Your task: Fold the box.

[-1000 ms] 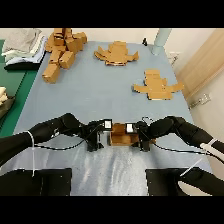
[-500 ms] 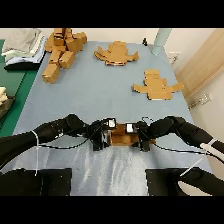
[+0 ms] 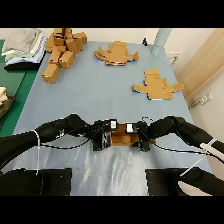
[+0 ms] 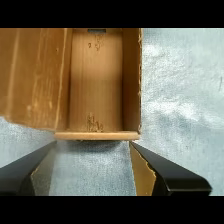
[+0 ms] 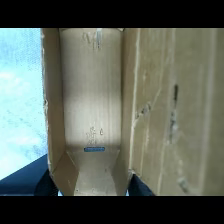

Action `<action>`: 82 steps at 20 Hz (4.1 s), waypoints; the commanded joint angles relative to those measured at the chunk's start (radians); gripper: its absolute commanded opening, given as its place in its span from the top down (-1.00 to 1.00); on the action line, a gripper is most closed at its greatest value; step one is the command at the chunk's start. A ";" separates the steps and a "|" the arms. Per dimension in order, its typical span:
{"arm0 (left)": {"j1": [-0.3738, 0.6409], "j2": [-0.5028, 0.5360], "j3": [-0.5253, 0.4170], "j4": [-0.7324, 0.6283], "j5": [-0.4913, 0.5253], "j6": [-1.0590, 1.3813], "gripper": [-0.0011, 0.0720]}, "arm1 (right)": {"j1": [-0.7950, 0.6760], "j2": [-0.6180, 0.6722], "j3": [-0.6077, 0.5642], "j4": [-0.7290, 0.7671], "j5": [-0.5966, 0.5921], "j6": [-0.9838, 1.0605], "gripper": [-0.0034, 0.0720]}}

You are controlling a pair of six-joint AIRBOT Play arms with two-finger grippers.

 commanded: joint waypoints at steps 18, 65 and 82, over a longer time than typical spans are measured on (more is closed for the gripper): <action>-0.059 -0.069 0.050 0.020 0.015 -0.064 -0.45 | -0.001 0.000 0.001 0.000 0.000 0.000 -0.37; -0.059 -0.069 0.050 0.020 0.016 -0.045 -0.46 | -0.004 0.257 0.020 -0.251 -0.245 0.472 -1.00; -0.059 -0.069 0.050 0.019 0.016 -0.045 -0.46 | 0.026 0.238 0.037 0.201 -0.012 1.624 -0.05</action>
